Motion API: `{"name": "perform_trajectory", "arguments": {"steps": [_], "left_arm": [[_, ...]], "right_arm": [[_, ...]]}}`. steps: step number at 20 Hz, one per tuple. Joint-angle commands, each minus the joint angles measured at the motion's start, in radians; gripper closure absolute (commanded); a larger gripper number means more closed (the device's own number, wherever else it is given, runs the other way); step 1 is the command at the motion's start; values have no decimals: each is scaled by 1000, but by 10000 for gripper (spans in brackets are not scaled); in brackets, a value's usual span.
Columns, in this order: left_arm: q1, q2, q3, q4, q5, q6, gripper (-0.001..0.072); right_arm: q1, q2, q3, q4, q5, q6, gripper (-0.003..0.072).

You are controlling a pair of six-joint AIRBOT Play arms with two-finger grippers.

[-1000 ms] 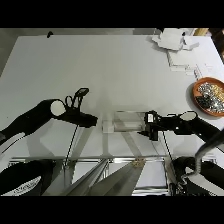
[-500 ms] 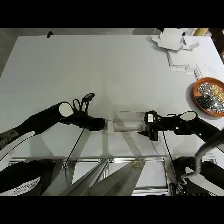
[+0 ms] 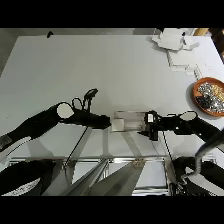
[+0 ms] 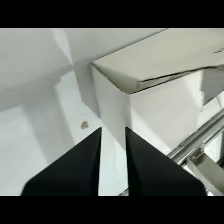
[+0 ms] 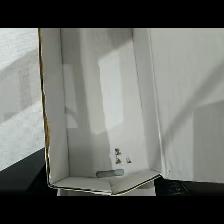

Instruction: Fold the box and place the chain.

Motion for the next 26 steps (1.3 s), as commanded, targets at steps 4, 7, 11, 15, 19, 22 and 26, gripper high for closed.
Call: {"name": "perform_trajectory", "arguments": {"steps": [4, 7, 11, 15, 19, 22, 26], "left_arm": [[-36, -11, 33, -2, 32, -7, 428], [-52, -37, 40, 7, 36, -34, 355], [-86, -55, 94, 58, 36, -85, 355], [-116, -107, 168, 214, -27, -253, 356], [-163, -145, 240, 362, -95, -413, 357], [-193, -180, 306, 446, -153, -523, 358], [-244, -281, 444, 553, -258, -649, 361]], "right_arm": [[0, 0, 0, 0, 0, 0, 212], [0, 0, 0, 0, 0, 0, 212], [0, 0, 0, 0, 0, 0, 212], [0, 0, 0, 0, 0, 0, 212], [0, 0, 0, 0, 0, 0, 212], [0, 0, 0, 0, 0, 0, 212], [0, 0, 0, 0, 0, 0, 212]]}}
